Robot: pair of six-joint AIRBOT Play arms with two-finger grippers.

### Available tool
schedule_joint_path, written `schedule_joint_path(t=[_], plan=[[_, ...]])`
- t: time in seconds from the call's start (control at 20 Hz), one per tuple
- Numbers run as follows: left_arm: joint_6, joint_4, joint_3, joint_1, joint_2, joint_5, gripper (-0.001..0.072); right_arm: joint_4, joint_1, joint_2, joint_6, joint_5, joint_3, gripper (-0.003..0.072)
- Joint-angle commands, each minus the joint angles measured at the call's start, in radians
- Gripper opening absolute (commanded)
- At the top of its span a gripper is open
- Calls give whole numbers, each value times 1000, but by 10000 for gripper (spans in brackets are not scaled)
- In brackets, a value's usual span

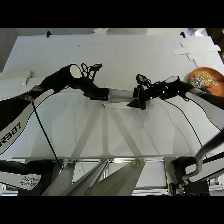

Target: Fold the box and place the chain.

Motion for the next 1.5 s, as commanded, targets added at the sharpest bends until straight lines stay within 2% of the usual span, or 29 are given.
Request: schedule_joint_path(t=[0.0,0.05,0.3,0.5,0.55,0.6,0.7,1.1,1.35,1.45], plan=[[3,-29,-1,0,-3,13,200,2,1,0,2,-1,1,328],[3,-34,-1,-1,-3,19,137,2,1,0,2,0,1,328],[-67,6,0,-40,-3,72,137,2,1,0,2,0,1,328],[-227,199,0,-91,-2,75,136,2,1,0,2,-1,1,328],[-267,232,0,-101,1,79,115,2,1,0,2,0,1,328],[-274,243,0,-108,4,81,49,2,1,0,2,-1,1,328],[-293,243,0,-121,8,85,11,2,1,0,2,0,1,328],[-534,371,0,-206,8,77,8,2,1,0,2,-1,1,328],[-660,497,0,-253,7,24,8,2,1,0,2,0,1,328],[-663,500,0,-261,7,16,8,2,1,0,2,0,1,328]])
